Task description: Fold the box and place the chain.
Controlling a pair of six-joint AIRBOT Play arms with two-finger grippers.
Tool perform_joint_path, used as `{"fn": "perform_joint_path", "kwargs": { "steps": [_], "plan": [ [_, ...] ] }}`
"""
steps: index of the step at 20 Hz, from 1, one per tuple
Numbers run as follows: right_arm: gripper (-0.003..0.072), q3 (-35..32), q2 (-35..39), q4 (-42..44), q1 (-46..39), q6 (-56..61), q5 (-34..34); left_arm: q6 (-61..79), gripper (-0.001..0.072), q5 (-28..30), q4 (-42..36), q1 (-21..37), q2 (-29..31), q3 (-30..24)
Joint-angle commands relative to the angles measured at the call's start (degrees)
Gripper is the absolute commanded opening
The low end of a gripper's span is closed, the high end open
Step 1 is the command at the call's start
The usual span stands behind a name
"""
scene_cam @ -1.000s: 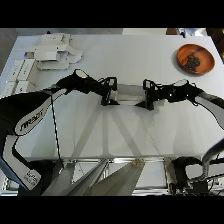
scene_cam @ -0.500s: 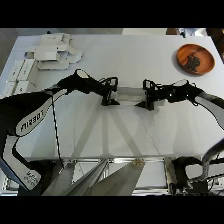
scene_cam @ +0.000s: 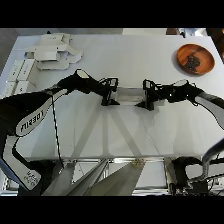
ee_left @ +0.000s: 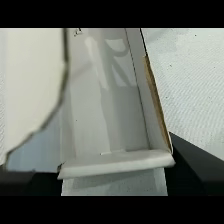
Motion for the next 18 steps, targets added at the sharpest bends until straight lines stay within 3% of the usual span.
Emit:
{"fn": "perform_joint_path", "kwargs": {
  "steps": [1, 18],
  "plan": [
    [0.0499, 0.1, 0.0, 0.0, 0.0, 0.0, 0.0, 0.0, 0.0583, -0.1, 0.2, 0.0, 0.0, 0.0],
    [0.0499, 0.1, 0.0, 1.6, 0.0, 0.1, 2.1, 0.0, 0.0583, -0.1, 0.1, 0.0, 0.0, 0.0]
  ]
}}
